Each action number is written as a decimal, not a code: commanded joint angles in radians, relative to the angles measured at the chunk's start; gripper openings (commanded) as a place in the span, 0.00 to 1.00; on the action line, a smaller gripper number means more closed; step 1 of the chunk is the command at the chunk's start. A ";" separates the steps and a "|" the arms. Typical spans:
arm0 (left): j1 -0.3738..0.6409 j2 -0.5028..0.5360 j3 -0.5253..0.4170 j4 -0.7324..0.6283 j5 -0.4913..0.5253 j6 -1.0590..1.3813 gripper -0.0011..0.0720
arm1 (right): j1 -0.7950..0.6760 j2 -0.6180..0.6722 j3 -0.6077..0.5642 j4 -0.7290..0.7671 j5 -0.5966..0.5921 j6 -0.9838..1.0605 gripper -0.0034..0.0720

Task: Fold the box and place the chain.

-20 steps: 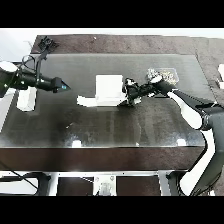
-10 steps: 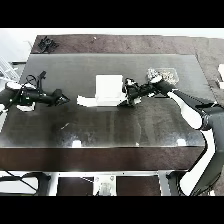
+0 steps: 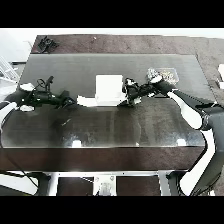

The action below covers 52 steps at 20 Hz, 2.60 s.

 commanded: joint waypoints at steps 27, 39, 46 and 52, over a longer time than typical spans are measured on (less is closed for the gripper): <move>-0.204 -0.116 0.210 -0.134 -0.070 -0.078 0.49 | 0.000 0.000 0.000 0.000 0.000 0.000 0.83; -0.244 -0.116 0.307 0.029 -0.096 -0.348 0.50 | 0.000 0.000 0.000 0.000 0.000 0.000 0.83; -0.286 -0.116 0.393 0.205 -0.113 -0.514 0.50 | 0.000 0.000 0.000 0.000 0.000 0.000 0.83; -0.325 -0.117 0.422 0.227 -0.082 -0.538 0.50 | 0.000 0.000 0.000 0.000 0.000 0.000 0.83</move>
